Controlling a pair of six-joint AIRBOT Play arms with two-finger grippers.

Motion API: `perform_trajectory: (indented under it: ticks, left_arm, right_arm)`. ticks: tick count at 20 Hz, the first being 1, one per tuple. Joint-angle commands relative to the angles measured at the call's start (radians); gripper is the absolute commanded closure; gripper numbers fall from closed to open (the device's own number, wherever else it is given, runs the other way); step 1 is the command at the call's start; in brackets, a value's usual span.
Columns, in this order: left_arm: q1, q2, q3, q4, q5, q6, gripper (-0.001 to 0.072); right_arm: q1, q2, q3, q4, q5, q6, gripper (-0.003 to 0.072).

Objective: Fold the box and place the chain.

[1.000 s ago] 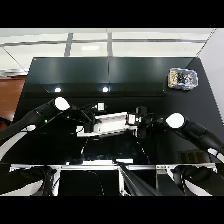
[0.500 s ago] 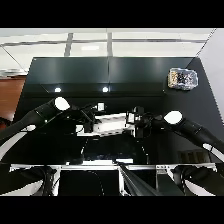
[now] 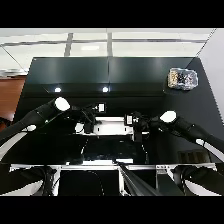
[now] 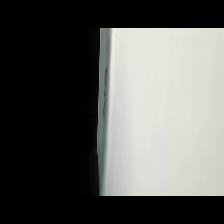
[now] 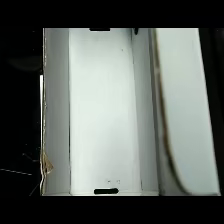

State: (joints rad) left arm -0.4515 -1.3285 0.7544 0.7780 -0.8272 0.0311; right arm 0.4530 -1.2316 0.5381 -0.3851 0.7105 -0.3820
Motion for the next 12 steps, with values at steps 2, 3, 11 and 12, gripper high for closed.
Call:
perform_trajectory:
  ticks: [2, 3, 11, 12]
  left_arm:
    - [0.000, 0.000, 0.001, -0.001, 0.004, -0.001, 0.0681]
    - [0.000, 0.000, 0.001, -0.002, 0.004, -0.001, 0.0681]
    - [0.000, 0.000, 0.001, -0.002, 0.004, -0.001, 0.0681]
    - [0.000, 0.000, 0.001, -0.001, 0.004, -0.001, 0.0681]
  right_arm:
    - [0.000, -0.016, 0.000, 0.000, -0.025, -0.001, -0.0011]
    - [0.000, -0.020, 0.000, 0.000, -0.035, -0.001, -0.0011]
    - [0.000, -0.025, 0.001, -0.008, -0.039, 0.002, -0.0011]
    - [0.000, -0.027, 0.003, -0.009, -0.039, 0.007, -0.0011]
